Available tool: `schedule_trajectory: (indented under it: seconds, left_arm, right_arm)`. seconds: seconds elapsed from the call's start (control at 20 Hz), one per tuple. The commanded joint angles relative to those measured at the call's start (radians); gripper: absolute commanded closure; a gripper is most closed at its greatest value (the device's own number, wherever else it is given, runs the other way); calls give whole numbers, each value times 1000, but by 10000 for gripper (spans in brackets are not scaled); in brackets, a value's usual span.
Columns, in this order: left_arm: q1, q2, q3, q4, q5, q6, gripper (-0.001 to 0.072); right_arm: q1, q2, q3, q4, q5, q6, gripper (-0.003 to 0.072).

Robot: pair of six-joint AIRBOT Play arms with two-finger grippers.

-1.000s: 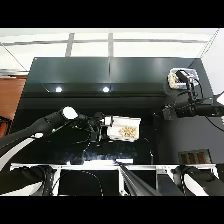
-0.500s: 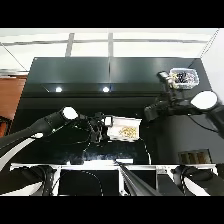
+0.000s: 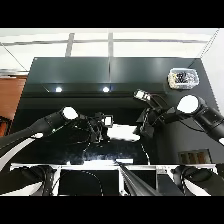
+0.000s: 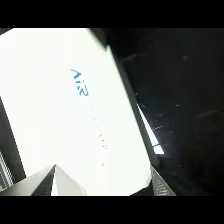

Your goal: Fold the box and place the chain.

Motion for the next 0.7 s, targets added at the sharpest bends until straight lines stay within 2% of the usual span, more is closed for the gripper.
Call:
schedule_trajectory:
  seconds: [0.0,0.15,0.2,0.25,0.3,0.4,0.45,0.5,0.65]
  left_arm:
    - [0,0,1,0,0,0,243]
    - [0,0,1,0,0,0,243]
    - [0,0,1,0,0,0,243]
    - [0,0,1,0,0,0,244]
    - [0,0,1,0,0,0,243]
    - [0,0,1,0,0,0,243]
    - [0,0,1,0,0,0,243]
    - [0,0,1,0,0,0,243]
    - [0,0,1,0,0,0,243]
  right_arm:
    - [5,-2,-35,-2,-7,-116,-32]
    - [5,-2,-66,18,-31,-148,-31]
    - [5,-2,-66,23,-37,-158,-1]
    - [5,-2,-66,28,-40,-167,125]
    - [5,-2,-66,31,-40,-169,204]
    - [5,-2,-66,41,-41,-169,210]
    - [5,-2,-66,42,-40,-169,358]
    - [5,-2,-66,42,-40,-169,442]
    - [5,-2,-66,43,-39,-169,445]
